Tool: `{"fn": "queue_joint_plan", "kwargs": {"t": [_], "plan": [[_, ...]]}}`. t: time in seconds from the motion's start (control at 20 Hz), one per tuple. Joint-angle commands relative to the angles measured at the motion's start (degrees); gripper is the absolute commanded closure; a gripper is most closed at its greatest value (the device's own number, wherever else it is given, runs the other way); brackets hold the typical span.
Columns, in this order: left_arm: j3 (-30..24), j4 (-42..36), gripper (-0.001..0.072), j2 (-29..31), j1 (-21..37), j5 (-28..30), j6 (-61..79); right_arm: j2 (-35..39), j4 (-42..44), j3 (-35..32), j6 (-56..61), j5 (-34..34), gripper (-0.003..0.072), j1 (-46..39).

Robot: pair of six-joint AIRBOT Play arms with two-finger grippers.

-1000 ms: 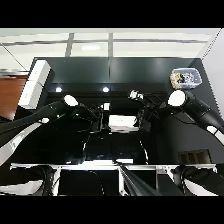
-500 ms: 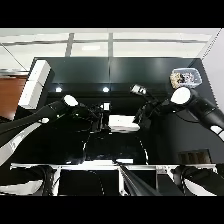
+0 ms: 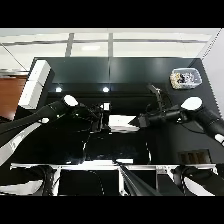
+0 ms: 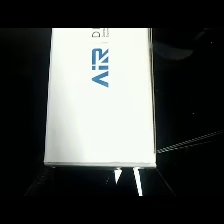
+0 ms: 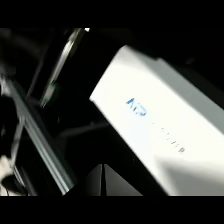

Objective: Fold the box and place the chain.

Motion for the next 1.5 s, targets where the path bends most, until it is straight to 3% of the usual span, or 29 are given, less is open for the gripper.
{"fn": "queue_joint_plan", "kwargs": {"t": [0.0, 0.15, 0.3, 0.65, 0.85, 0.95, 1.0, 1.05, 1.1, 1.35, 1.45], "plan": [[0.0, 0.0, 0.0244, 0.0, 0.0, -0.1, 0.0, -0.6, 4.2, -4.9, 7.2, -13.8, 0.0668, 2.7], [0.0, 0.0, 0.0244, 0.0, 0.0, -0.1, 0.0, -0.9, -2.4, -4.9, 12.5, -18.1, 0.0668, 4.8], [0.0, 0.0, 0.0244, 0.0, 0.0, -0.1, 0.0, -0.9, -6.2, -4.9, 15.4, -18.3, 0.0669, 4.9], [0.0, 0.0, 0.0244, 0.0, 0.0, -0.1, 0.0, -0.8, -6.3, -4.8, 14.8, -17.5, 0.0669, 4.7], [0.0, 0.0, 0.0244, 0.0, 0.1, -0.1, -0.1, 3.5, -7.1, 0.0, 10.8, -4.9, 0.0668, -1.9], [0.0, 0.0, 0.0242, 0.1, 0.3, -0.1, -0.7, 8.0, -13.5, 3.6, 12.4, -3.2, 0.0668, -7.2], [0.1, 0.0, 0.0223, 0.3, 0.5, -0.1, -0.7, 10.5, -16.9, 4.5, 14.8, -4.4, 0.0668, -10.0], [0.1, 0.0, 0.0051, 0.7, 0.9, -0.4, -0.7, 12.5, -19.1, 4.7, 16.3, -5.0, 0.0668, -12.6], [0.1, 0.0, -0.0008, 1.4, 1.1, -0.6, -1.2, 14.3, -20.9, 4.7, 16.9, -4.5, 0.0668, -15.3], [0.2, 8.8, -0.0008, 9.3, 2.6, -4.8, -13.1, 16.9, -25.7, 4.6, 17.6, -0.6, 0.0668, -24.5], [0.9, 8.5, -0.0002, 11.7, 1.8, -5.7, -17.5, 16.9, -25.8, 4.5, 17.5, -1.6, 0.0668, -25.5]]}}
